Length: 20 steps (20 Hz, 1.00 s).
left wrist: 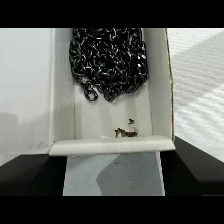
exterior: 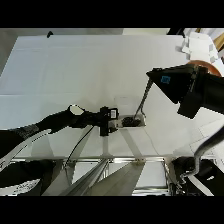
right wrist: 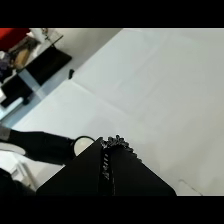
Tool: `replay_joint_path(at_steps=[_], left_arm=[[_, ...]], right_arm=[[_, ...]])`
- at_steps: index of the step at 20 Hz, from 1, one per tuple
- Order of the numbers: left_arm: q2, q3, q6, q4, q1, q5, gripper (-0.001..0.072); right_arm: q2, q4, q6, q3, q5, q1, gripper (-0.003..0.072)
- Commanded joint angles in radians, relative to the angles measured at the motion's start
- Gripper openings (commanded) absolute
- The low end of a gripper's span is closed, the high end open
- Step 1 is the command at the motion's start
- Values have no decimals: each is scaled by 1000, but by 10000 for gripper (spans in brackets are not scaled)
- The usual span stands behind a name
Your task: Fold the box and place the chain.
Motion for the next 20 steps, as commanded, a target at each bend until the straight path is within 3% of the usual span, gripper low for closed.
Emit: replay_joint_path(at_steps=[1,5,11,20], left_arm=[[0,0,0,0,0,0,250],[0,0,0,0,0,0,250],[0,0,0,0,0,0,250],[0,0,0,0,0,0,250]], right_arm=[[-10,0,-1,1,-21,3,8],[-42,-3,-4,1,6,3,8],[-169,-82,-27,-5,239,4,8],[-362,-179,-27,-193,247,4,8]])
